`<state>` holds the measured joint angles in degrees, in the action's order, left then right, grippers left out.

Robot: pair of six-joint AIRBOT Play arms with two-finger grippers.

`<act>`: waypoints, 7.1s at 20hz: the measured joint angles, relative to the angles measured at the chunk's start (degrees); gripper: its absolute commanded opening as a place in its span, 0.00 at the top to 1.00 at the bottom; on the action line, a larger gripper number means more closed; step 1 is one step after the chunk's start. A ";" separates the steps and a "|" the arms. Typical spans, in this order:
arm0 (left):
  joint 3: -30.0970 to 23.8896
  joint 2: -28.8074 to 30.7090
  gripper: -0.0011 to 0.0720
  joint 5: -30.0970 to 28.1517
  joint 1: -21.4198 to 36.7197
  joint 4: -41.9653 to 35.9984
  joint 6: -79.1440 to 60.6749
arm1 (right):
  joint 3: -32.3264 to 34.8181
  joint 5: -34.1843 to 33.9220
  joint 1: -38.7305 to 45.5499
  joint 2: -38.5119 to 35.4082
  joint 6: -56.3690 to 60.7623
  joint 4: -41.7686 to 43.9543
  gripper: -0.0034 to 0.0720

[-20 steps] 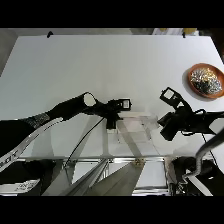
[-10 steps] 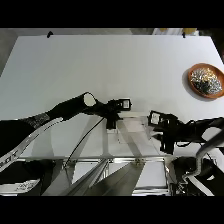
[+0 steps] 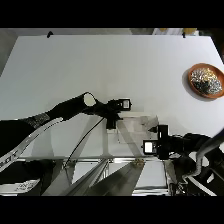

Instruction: Fold the box and place the chain.

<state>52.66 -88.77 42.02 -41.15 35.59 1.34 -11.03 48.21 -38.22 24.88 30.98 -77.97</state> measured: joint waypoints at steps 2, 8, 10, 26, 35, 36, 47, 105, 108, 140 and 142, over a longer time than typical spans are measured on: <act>0.00 0.00 0.97 0.00 0.02 0.00 0.00 | 1.42 -3.30 -0.76 -0.20 -0.24 -1.20 0.04; 0.00 0.00 0.97 0.02 0.02 0.00 0.00 | 2.75 -9.99 -1.51 4.04 0.09 -4.81 0.04; 0.00 0.00 0.97 0.02 0.00 0.00 0.00 | 2.40 -10.32 -1.57 5.16 0.28 -5.88 0.05; -0.02 0.00 0.97 0.04 0.00 -0.02 0.04 | -3.85 -9.42 15.32 7.82 -8.72 9.53 0.04; -0.02 0.00 0.97 -0.04 0.02 -0.02 0.02 | -6.69 -5.99 25.81 20.39 -32.17 26.38 0.04; -0.02 0.00 0.97 -0.07 0.00 -0.02 0.02 | -7.19 -5.33 26.67 21.86 -34.12 27.91 0.04; 0.00 0.00 0.97 -0.02 0.00 0.00 -0.07 | -8.74 0.50 32.72 33.53 -54.45 40.81 0.05; -0.04 14.10 0.72 15.50 2.75 18.32 18.78 | -7.80 1.77 29.75 38.01 -53.70 40.70 0.50; -0.04 18.88 0.98 21.70 1.68 24.15 25.29 | -7.80 1.57 29.77 38.01 -53.66 40.76 0.50; -0.09 17.05 0.98 -9.88 -9.68 34.03 73.33 | -7.82 1.77 29.77 38.01 -53.79 40.68 0.50; -0.07 19.47 0.98 -3.15 -9.62 35.74 73.44 | -7.82 1.77 29.77 38.01 -53.79 40.65 0.50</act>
<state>52.60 -69.30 38.87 -50.76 71.33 74.78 -18.85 49.98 -8.45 62.89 -22.81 -37.32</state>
